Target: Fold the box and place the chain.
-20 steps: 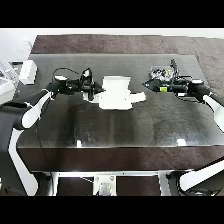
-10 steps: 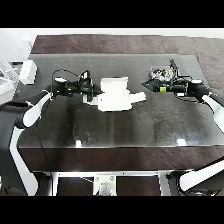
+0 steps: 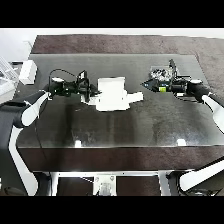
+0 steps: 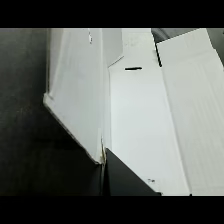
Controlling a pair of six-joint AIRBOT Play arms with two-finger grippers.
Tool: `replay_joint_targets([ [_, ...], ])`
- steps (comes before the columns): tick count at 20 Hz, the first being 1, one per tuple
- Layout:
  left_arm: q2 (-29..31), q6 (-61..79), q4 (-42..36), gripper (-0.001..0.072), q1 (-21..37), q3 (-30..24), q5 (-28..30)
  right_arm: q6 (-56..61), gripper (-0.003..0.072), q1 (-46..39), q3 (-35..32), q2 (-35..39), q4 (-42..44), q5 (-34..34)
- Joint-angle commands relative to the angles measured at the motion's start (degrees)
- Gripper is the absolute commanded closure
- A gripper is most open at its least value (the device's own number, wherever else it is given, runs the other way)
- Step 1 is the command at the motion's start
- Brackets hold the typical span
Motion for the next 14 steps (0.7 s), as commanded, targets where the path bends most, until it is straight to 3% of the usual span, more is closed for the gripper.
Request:
replay_joint_targets([
  [1, -0.04, -0.02, 1.88, 0.069, 0.09, -0.04, -0.22, 0.07, 0.034, -0.02, -0.02, 0.02, 0.68, -2.4],
  [6, -0.04, -0.09, 1.88, 0.0689, 0.09, 0.02, -0.04, -4.83, 0.0316, 0.96, -0.02, 1.2, 5.07, -2.16],
  [10, -0.04, -0.04, 1.88, 0.0688, 0.09, 0.02, 0.09, -12.0, 0.0316, 2.99, -3.32, 7.82, 5.09, -2.32],
  [14, -0.04, -0.04, 1.86, 0.0689, 0.09, 0.02, 0.33, -30.75, 0.0316, 5.75, -10.14, 16.55, 3.61, -7.32],
])
